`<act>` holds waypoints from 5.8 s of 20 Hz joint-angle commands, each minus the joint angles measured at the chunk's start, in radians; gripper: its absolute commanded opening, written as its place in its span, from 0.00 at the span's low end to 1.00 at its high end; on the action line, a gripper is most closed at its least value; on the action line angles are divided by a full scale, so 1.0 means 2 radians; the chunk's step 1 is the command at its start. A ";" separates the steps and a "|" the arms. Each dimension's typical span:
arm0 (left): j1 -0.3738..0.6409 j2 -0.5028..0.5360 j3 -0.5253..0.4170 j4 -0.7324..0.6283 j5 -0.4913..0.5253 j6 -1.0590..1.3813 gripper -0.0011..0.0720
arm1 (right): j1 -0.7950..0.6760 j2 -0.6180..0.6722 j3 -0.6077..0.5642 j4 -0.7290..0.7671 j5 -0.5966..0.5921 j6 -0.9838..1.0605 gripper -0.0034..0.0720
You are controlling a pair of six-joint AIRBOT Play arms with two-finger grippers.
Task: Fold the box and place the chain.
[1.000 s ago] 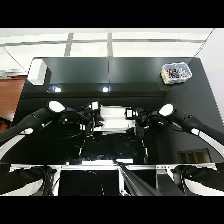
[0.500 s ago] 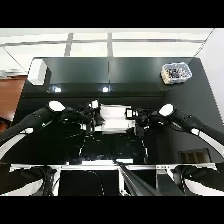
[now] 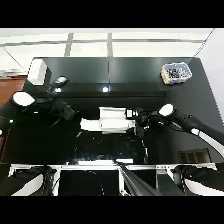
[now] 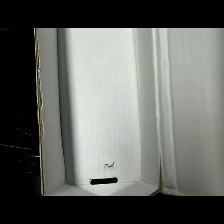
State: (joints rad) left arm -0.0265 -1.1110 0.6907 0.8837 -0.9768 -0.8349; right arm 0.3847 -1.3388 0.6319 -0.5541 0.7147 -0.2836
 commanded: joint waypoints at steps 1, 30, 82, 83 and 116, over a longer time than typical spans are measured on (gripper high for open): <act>0.108 -0.023 -0.038 -0.031 -0.094 -0.230 0.05 | 0.000 0.000 0.000 0.000 0.000 0.000 0.31; -0.140 -0.161 0.076 -0.155 -0.095 -0.191 0.64 | 0.000 0.000 0.000 0.000 0.000 0.000 0.31; -0.365 -0.221 0.224 0.287 -0.079 -0.710 0.05 | -0.003 0.008 0.001 -0.014 0.002 0.039 0.96; -0.365 -0.221 0.224 0.287 -0.080 -0.710 0.05 | -0.006 0.018 0.001 -0.030 0.016 0.048 0.96; -0.364 -0.222 0.224 0.285 -0.079 -0.707 0.05 | -0.307 0.174 -0.010 -0.179 0.150 0.769 0.07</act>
State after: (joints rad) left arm -0.7563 -1.5543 1.1389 1.4513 -1.1339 -2.2478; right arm 0.0032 -1.0214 0.6754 -0.9024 1.0012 0.9165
